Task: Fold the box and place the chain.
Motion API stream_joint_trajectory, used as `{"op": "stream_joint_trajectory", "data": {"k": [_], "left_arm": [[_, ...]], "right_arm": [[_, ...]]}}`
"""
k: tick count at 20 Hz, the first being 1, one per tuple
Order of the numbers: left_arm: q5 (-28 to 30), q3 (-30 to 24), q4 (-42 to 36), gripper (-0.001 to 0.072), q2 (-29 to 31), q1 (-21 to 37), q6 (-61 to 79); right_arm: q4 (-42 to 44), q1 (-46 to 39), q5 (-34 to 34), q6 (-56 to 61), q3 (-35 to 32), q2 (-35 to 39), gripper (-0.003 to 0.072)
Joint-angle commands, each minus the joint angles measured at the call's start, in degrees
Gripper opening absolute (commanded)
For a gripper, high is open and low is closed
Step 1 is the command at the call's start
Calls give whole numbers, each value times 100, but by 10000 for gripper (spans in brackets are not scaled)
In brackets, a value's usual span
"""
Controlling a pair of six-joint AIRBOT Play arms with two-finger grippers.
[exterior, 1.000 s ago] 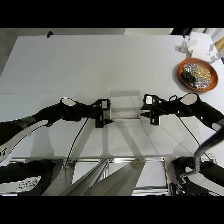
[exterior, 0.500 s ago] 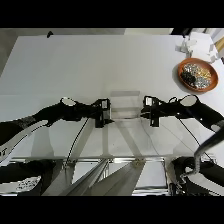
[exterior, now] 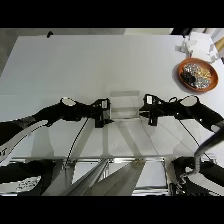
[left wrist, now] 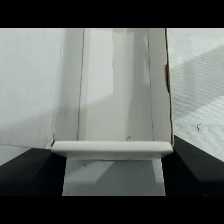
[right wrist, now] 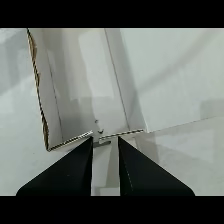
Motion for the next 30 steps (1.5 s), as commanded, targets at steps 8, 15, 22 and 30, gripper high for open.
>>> {"op": "stream_joint_trajectory", "data": {"k": [8,15,22,30], "left_arm": [[0,0,-7,11,2,-4,2],[0,0,-7,11,2,-4,2],[0,0,-4,11,2,-4,2],[0,0,-7,11,2,-4,2]], "right_arm": [[743,7,103,-723,-164,-15,156],[911,33,122,-890,-192,-76,206],[859,433,-164,-929,-192,-348,343],[-149,-127,-179,50,-192,251,337]]}}
